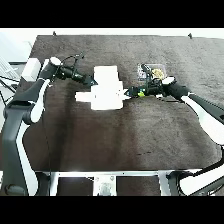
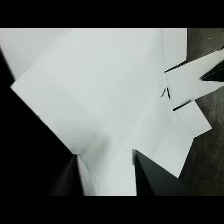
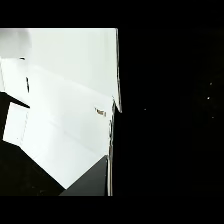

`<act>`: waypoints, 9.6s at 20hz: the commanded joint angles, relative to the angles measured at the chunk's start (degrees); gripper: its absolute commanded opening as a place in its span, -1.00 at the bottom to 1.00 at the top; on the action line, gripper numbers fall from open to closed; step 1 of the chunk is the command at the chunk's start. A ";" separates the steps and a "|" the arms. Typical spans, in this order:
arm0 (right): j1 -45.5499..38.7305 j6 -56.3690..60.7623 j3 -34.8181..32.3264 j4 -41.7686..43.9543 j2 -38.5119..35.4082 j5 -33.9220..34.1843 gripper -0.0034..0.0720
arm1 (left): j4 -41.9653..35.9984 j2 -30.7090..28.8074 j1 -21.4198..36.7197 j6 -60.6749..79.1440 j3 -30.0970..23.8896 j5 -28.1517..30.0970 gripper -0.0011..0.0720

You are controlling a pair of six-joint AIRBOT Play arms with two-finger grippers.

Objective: Fold the box and place the chain.

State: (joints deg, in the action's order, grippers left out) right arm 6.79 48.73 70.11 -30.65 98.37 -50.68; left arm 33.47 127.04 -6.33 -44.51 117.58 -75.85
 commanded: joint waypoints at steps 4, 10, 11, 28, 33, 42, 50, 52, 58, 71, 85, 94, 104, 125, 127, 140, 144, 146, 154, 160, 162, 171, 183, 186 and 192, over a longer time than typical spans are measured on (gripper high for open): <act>0.04 -0.98 0.00 0.13 -0.04 -0.15 -0.89 | -3.41 1.22 -0.28 0.22 0.00 -1.07 -0.13; 0.04 -1.25 0.00 -0.04 -0.04 -0.20 -0.89 | -6.45 1.22 -0.28 1.44 0.00 0.13 -0.14; 0.04 -1.27 0.00 -0.04 -0.04 -0.17 -0.89 | -6.45 1.22 -0.28 1.51 0.00 0.00 -0.42; -16.81 -2.89 -2.19 0.17 -6.69 -2.05 -0.66 | -14.19 -0.13 -0.31 45.75 -5.03 -6.64 -0.92; -16.74 -4.02 -5.38 0.55 -6.69 -1.38 -0.66 | -15.63 -4.85 -0.31 56.65 -14.86 -1.42 -0.92; -15.39 -5.33 -6.03 2.12 -6.88 -1.55 -0.66 | -19.93 -7.93 -0.31 73.13 -27.67 8.15 -0.92; -15.45 -10.91 -13.35 6.71 -9.40 -1.95 -0.67 | -19.67 -6.84 -0.31 72.96 -27.67 7.30 -0.92; -15.45 -12.92 -15.63 9.35 -10.86 -0.22 -0.67 | -18.75 -6.84 -0.31 71.78 -27.41 6.67 -0.92; -14.88 -13.49 -16.79 12.44 -11.87 -0.09 -0.67 | -16.17 -6.78 -0.42 70.79 -24.94 4.72 -0.92; -14.08 -27.12 -16.79 18.60 -11.87 0.33 -0.66 | -15.50 -4.81 -0.39 72.61 -24.94 5.27 -0.91; -0.61 -57.37 -16.79 5.73 -15.61 -7.74 0.72 | -15.67 -4.79 -0.35 72.43 -24.94 6.03 -0.91; 10.16 -57.37 -16.94 -10.73 -14.34 2.67 0.72 | -15.69 -4.79 -0.35 72.43 -24.96 5.99 -0.91; 13.09 -57.37 -17.14 -10.29 -10.64 17.25 0.72 | -15.69 -4.79 -0.35 72.43 -24.94 6.03 -0.91; 9.55 -60.48 -14.99 -3.85 -13.14 24.06 0.62 | -15.74 -4.79 -0.35 72.43 -24.94 6.05 -0.91; 8.52 -64.28 -14.99 -0.44 -13.11 22.18 0.62 | -15.74 -4.79 -0.35 72.43 -24.94 6.08 -0.91; 3.72 -73.29 -7.89 9.55 -5.62 9.57 0.63 | -15.87 -4.79 -0.35 72.43 -24.94 6.08 -0.91; 1.09 -73.20 -4.74 9.46 -3.28 5.16 0.64 | -15.87 -4.79 -0.35 72.43 -24.94 6.05 -0.91; -0.39 -72.48 -2.95 9.42 -1.77 0.44 0.65 | -15.87 -4.79 -0.35 72.43 -24.94 6.05 -0.91; -2.08 -71.47 1.25 8.59 4.22 -6.36 0.66 | -15.87 -4.79 -0.35 72.43 -24.94 6.08 -0.91; -2.27 -71.25 5.29 7.89 7.93 -10.86 0.66 | -15.87 -4.79 -0.35 72.43 -24.94 6.08 -0.91; -2.23 -70.31 6.58 7.34 9.07 -13.53 0.66 | -15.87 -4.79 -0.35 72.43 -24.94 6.05 -0.91; -1.81 -70.44 8.22 4.02 11.63 -16.04 0.73 | -15.89 -4.79 -0.35 72.43 -24.94 6.05 -0.91; 0.07 -72.89 10.78 4.00 13.11 -16.48 0.77 | -15.87 -4.79 -0.35 72.43 -24.94 6.05 -0.91; 0.66 -72.78 12.92 3.78 14.91 -16.98 0.77 | -15.89 -4.79 -0.35 72.43 -24.94 6.05 -0.91; 0.90 -72.13 15.87 2.97 17.55 -18.03 0.77 | -15.87 -4.79 -0.35 72.43 -24.94 6.05 -0.91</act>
State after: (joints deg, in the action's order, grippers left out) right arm 7.55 -23.77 84.77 -27.16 114.93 -68.42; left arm 17.56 122.21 -6.68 27.92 92.64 -69.76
